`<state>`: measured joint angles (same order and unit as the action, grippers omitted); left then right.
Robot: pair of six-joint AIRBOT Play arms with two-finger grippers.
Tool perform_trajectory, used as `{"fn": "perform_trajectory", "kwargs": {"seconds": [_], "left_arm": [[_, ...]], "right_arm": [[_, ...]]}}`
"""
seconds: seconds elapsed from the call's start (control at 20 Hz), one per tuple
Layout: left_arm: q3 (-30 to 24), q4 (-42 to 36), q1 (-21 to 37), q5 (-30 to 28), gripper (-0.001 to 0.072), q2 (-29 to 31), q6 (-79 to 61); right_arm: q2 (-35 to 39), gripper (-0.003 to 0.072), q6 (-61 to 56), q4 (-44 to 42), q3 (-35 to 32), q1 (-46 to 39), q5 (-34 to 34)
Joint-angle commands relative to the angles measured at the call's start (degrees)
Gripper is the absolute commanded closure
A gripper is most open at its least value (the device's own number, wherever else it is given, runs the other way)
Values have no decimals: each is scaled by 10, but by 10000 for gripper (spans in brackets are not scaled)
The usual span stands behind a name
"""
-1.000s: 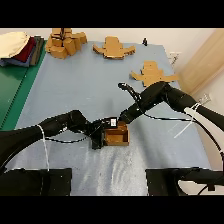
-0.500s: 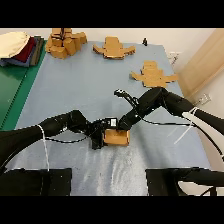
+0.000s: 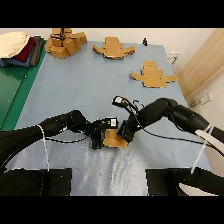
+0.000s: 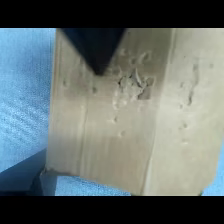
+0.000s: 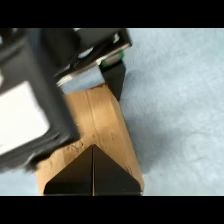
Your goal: Fold the box.
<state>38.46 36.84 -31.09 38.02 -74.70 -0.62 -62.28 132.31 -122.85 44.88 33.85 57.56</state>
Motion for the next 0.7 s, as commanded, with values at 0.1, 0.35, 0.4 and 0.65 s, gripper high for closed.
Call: {"fn": "perform_trajectory", "kwargs": {"seconds": [0.1, 0.35, 0.4, 0.65], "left_arm": [[0, 0, 0, 0, 193, 0, 0], [0, 0, 0, 0, 193, 0, 0], [0, 0, 0, 0, 193, 0, 0], [0, 0, 0, 0, 193, 0, 0]], "right_arm": [[67, 683, -9, 70, -78, 44, -107], [110, 682, -9, 104, -80, 44, -123], [114, 681, -9, 107, -80, 44, -121], [116, 515, 13, 106, -81, 49, -104]]}}
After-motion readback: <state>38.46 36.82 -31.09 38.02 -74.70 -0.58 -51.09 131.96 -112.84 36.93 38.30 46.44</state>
